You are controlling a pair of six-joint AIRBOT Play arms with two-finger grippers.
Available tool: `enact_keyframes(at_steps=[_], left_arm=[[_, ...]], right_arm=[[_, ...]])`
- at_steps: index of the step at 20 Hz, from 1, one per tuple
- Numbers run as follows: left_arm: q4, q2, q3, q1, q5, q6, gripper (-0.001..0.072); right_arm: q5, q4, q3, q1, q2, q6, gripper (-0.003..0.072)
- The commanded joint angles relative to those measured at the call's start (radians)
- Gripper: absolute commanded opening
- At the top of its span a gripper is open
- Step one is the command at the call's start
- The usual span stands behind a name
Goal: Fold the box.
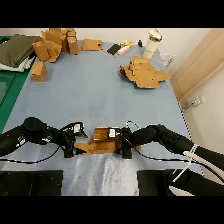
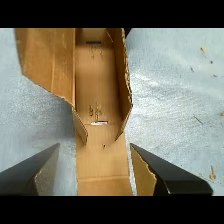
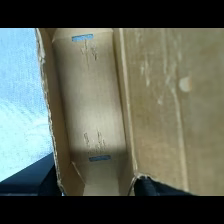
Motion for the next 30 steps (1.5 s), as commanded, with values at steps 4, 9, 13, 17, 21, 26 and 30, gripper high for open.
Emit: enact_keyframes(at_steps=[4, 9, 13, 17, 21, 26, 30], left_arm=[[-0.071, -0.02, -0.015, -0.072, 0.087, 0.009, 0.0476], [-0.075, -0.04, -0.015, -0.113, 0.136, 0.002, 0.0282], [-0.111, -0.05, -0.015, -0.138, 0.147, -0.015, 0.0141], [-0.127, -0.05, -0.015, -0.144, 0.172, -0.014, 0.0102], [-0.187, -0.051, -0.015, -0.144, 0.175, -0.01, 0.0102], [-0.196, -0.054, -0.015, -0.163, 0.174, -0.011, 0.0104], [-0.206, -0.06, -0.014, -0.187, 0.192, -0.011, 0.0104]], right_arm=[[0.0, 0.0, 0.001, 0.0, 0.001, 0.0, 0.044], [0.0, 0.0, 0.001, 0.0, 0.001, 0.0, 0.044], [0.0, 0.0, 0.001, 0.0, 0.001, 0.0, 0.044], [0.0, 0.0, 0.001, 0.0, 0.001, 0.0, 0.044], [0.0, 0.0, 0.001, 0.0, 0.001, 0.0, 0.044], [0.0, 0.0, 0.001, 0.0, 0.001, 0.0, 0.044], [0.0, 0.0, 0.001, 0.0, 0.001, 0.0, 0.044]])
